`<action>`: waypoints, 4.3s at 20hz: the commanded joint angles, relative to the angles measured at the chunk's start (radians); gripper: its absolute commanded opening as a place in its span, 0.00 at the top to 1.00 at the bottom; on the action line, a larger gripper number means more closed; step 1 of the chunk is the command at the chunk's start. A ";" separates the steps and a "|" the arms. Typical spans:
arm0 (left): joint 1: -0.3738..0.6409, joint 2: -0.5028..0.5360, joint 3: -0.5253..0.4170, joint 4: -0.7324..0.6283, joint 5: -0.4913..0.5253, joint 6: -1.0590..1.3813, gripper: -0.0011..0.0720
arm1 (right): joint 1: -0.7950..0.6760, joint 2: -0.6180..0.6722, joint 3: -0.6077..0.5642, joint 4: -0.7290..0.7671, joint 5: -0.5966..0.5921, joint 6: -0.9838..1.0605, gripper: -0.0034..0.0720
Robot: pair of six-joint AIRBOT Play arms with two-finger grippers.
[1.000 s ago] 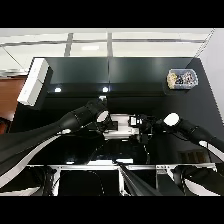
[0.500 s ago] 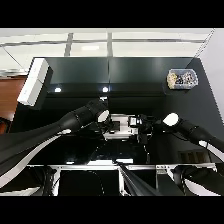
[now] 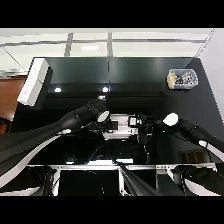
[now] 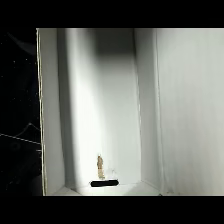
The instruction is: Fold the box and place the chain.
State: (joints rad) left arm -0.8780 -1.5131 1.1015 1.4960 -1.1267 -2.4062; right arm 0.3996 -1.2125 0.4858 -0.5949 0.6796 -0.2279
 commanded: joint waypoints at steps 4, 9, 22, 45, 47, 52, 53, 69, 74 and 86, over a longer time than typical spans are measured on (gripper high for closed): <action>0.000 -0.001 0.001 0.006 0.000 -0.003 0.44 | 0.000 0.000 0.000 0.000 0.001 0.000 0.83; 0.000 -0.001 0.001 0.006 -0.001 -0.003 0.44 | 0.000 0.000 0.000 0.000 0.001 0.000 0.83; 0.000 -0.001 0.001 -0.012 -0.011 0.001 0.95 | 0.000 0.000 0.000 0.000 0.001 0.000 0.83; 0.000 -0.001 0.001 -0.019 -0.037 0.001 0.95 | 0.000 0.000 0.000 0.000 0.000 0.003 0.83; 0.002 -0.001 0.001 -0.014 -0.037 0.001 0.95 | 0.000 0.000 0.000 -0.001 0.004 0.003 0.83; 0.002 -0.001 0.001 -0.013 -0.034 0.001 0.95 | 0.000 0.000 0.000 -0.001 0.005 0.004 0.51; 0.002 -0.001 0.001 -0.013 -0.034 0.001 0.95 | 0.000 0.000 0.000 -0.001 0.005 0.003 0.01; 0.002 -0.001 0.001 -0.004 -0.034 0.002 0.95 | 0.000 0.187 -0.001 -0.183 0.040 0.057 0.00; 0.002 -0.001 0.001 -0.005 -0.034 0.002 0.95 | 0.000 0.188 -0.001 -0.180 0.053 0.051 0.42; 0.002 -0.001 0.001 -0.005 -0.034 0.001 0.95 | 0.000 0.133 -0.002 0.068 0.095 0.082 0.65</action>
State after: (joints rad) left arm -0.8768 -1.5139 1.1023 1.4921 -1.1633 -2.4042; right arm 0.3992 -1.0546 0.4847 -0.6033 0.7788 -0.1482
